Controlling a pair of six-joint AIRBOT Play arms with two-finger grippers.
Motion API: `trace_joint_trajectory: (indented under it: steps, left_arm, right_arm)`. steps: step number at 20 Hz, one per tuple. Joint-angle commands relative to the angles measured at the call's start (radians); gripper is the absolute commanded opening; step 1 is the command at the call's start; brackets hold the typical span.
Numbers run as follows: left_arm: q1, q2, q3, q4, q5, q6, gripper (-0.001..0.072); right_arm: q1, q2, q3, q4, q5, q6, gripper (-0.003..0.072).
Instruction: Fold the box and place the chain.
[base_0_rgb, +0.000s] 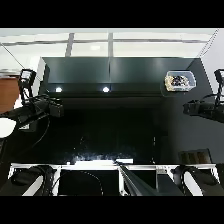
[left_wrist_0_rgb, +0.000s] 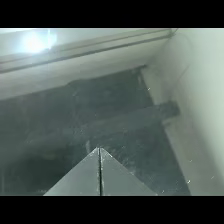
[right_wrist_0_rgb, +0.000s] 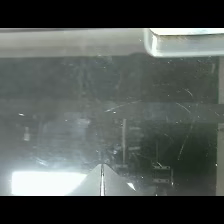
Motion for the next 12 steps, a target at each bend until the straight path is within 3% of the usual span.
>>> trace_joint_trajectory:
  steps: [1,12]
  left_arm:
    - [-0.002,0.007,-0.023,-0.008,-0.036,-0.026,0.0028]
    - [-0.001,0.007,-0.024,-0.008,-0.029,-0.026,0.0028]
  right_arm:
    - [0.0,0.004,-0.013,-0.016,-0.013,0.003,0.0014]
    - [0.0,0.004,-0.013,-0.016,-0.013,0.003,0.0014]
